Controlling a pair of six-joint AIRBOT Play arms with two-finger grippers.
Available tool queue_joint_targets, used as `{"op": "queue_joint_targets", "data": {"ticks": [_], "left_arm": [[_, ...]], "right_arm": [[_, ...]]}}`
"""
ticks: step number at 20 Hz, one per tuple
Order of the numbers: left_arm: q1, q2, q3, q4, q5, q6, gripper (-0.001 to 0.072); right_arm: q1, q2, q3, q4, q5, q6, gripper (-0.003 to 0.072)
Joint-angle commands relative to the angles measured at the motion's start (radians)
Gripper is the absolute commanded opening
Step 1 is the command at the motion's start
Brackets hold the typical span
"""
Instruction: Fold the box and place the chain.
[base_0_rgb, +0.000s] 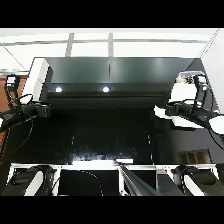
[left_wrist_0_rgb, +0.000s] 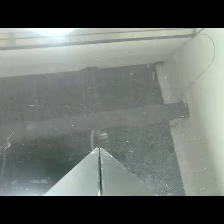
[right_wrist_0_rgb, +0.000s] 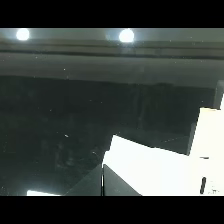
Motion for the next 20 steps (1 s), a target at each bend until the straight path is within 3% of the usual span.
{"op": "queue_joint_targets", "data": {"ticks": [1, 13, 16, 18, 20], "left_arm": [[0.0, 0.001, 0.0, 0.0, 0.0, 0.0, 0.0025], [0.0, 0.001, 0.0, 0.0, 0.0, 0.0, 0.0025], [-0.001, 0.001, 0.0, -0.002, 0.005, 0.0, 0.0025], [-0.002, 0.0, 0.0, -0.017, 0.069, 0.0, 0.0025], [-0.002, 0.0, 0.0, -0.016, 0.114, 0.0, 0.0025]], "right_arm": [[0.0, 0.001, 0.0, 0.0, 0.0, 0.0, 0.0003], [0.001, 0.001, 0.0, 0.03, -0.024, 0.001, 0.0003], [0.0, 0.0, 0.0, 0.009, -0.205, -0.004, 0.0003], [-0.015, 0.0, 0.0, -0.187, -0.392, -0.006, 0.0005], [-0.117, -0.002, 0.007, -0.238, -0.553, 0.002, 0.0011]]}}
